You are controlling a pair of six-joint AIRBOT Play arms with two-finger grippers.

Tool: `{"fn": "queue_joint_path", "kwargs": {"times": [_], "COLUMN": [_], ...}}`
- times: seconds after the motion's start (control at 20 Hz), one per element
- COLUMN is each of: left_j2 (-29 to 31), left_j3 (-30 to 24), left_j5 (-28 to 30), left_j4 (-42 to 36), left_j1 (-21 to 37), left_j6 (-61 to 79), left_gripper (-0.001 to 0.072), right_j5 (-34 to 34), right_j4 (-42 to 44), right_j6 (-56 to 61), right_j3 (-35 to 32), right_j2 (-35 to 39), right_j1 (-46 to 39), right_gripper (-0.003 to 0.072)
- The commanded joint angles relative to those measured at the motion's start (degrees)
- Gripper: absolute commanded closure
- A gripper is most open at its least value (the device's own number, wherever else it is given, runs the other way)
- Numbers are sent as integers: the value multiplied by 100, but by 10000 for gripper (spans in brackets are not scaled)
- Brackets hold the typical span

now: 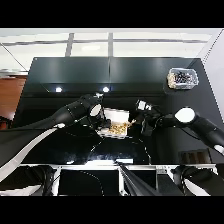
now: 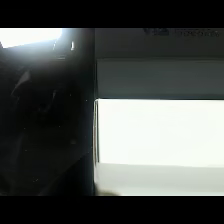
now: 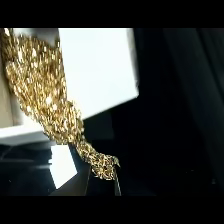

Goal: Fold the box and place the chain.

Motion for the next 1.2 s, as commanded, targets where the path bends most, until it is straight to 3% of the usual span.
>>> {"fn": "queue_joint_path", "kwargs": {"times": [0.0,0.2,0.45,0.5,0.55,0.6,0.85,1.0,1.15], "left_j2": [-2,-2,-2,-2,-2,-2,-4,-4,-4], "left_j3": [2,2,2,2,2,2,2,4,4], "left_j5": [2,4,2,9,11,24,26,28,66], "left_j4": [0,0,2,0,0,0,-4,0,2], "left_j1": [0,0,0,0,0,0,-2,0,2], "left_j6": [0,0,0,-2,0,0,0,0,0], "left_gripper": [677,677,677,677,677,677,678,677,678], "right_j5": [505,354,323,323,302,256,485,1163,1821], "right_j4": [-28,1620,1725,1725,1722,1709,1268,881,1233], "right_j6": [999,1014,1019,1047,1069,1064,1351,1954,2111], "right_j3": [282,525,522,522,522,525,527,527,527], "right_j2": [872,1156,970,916,907,914,1012,1060,1060], "right_j1": [7,9,396,450,450,426,-282,-1047,-1504], "right_gripper": [638,638,637,570,345,230,228,229,229]}}
